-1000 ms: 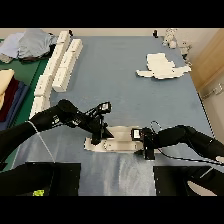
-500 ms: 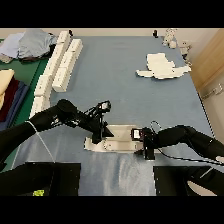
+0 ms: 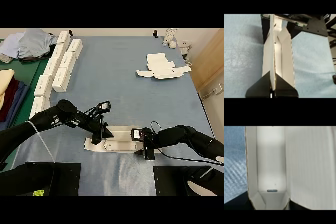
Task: Fold the box.
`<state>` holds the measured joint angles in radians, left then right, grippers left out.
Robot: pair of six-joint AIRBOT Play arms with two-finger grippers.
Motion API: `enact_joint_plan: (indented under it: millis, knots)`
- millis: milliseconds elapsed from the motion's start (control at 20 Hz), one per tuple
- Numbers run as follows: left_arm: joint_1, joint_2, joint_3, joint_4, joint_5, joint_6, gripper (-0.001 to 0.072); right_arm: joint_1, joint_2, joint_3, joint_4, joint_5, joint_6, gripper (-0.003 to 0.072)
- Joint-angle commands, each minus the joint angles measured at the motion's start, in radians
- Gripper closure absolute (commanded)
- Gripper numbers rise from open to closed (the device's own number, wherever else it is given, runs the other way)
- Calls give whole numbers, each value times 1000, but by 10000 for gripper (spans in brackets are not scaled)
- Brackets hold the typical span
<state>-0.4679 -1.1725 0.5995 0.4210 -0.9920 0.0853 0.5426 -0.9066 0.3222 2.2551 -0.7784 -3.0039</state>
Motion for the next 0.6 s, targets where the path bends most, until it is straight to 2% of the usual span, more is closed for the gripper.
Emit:
enact_joint_plan:
  millis: [0, 50, 100, 200, 300, 350, 400, 450, 500, 550]
  knots:
    - [2, 0, 1, -2, -3, 0, 638, 0, 0, 1, 1, 0, 0, 196]
    - [2, 0, 1, -3, -1, -2, 422, 0, 0, 1, 1, 0, 0, 196]
    - [2, 1, 2, -5, -1, -24, 385, 0, 0, 1, 1, 0, 0, 196]
    - [3, 8, 10, 13, -3, -72, 383, 0, 0, 1, 1, 0, 0, 196]
    - [27, 40, 25, 100, -20, -216, 375, 0, 0, 1, 1, 0, 0, 196]
    - [51, 69, 37, 172, -47, -326, 187, 0, 0, 1, 1, 0, 0, 196]
    - [79, 105, 48, 242, -81, -457, 99, 0, 0, 1, 1, 0, 0, 196]
    - [109, 144, 61, 296, -138, -590, 104, 0, 0, 1, 1, 0, 0, 196]
    - [140, 186, 71, 330, -214, -709, 208, 0, 0, 1, 1, 0, 0, 196]
    - [165, 227, 74, 342, -300, -798, 436, 0, 0, 1, 1, 0, 0, 196]
